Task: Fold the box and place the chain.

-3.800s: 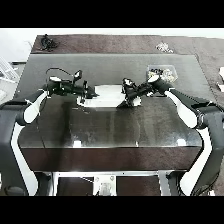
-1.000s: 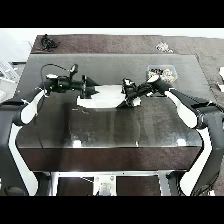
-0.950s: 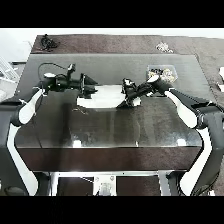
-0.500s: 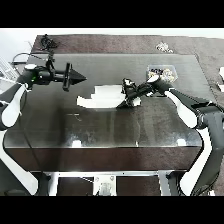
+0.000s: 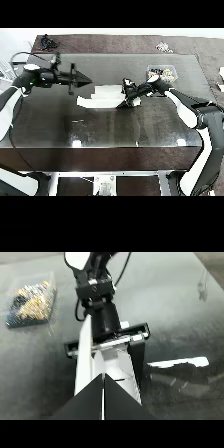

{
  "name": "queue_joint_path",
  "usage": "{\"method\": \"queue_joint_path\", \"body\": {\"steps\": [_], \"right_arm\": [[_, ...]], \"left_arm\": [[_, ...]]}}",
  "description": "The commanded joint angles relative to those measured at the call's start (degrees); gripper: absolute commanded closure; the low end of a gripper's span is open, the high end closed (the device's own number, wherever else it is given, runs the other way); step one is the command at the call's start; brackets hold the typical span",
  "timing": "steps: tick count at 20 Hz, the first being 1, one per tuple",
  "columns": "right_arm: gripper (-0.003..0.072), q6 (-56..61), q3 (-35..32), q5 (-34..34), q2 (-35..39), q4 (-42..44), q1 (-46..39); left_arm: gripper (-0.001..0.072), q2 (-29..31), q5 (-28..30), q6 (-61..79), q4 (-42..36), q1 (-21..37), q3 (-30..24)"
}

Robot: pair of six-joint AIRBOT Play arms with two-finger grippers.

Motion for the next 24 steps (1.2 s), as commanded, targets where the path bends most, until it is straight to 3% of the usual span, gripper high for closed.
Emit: {"method": "queue_joint_path", "body": {"steps": [1,4,11,20,24], "right_arm": [[0.0123,0.02,0.02,0.00,-0.02,0.02,-0.02],[0.0122,0.02,0.02,0.00,-0.02,0.02,-0.02],[0.0123,0.02,0.02,0.00,-0.02,0.02,-0.02],[0.0123,0.02,0.02,0.00,-0.02,0.00,-0.02],[0.0123,0.02,0.02,0.00,-0.02,0.02,-0.02]], "left_arm": [[0.0695,0.96,10.67,0.74,3.08,-4.98,-3.28],[0.0695,0.94,16.44,0.28,2.99,-7.45,-4.57],[0.0694,-2.21,19.50,-4.26,0.74,-7.43,-4.26],[0.0690,-8.26,25.90,-7.28,0.24,-7.37,5.33],[0.0690,-9.44,27.93,-7.89,1.33,-7.37,5.95]]}}
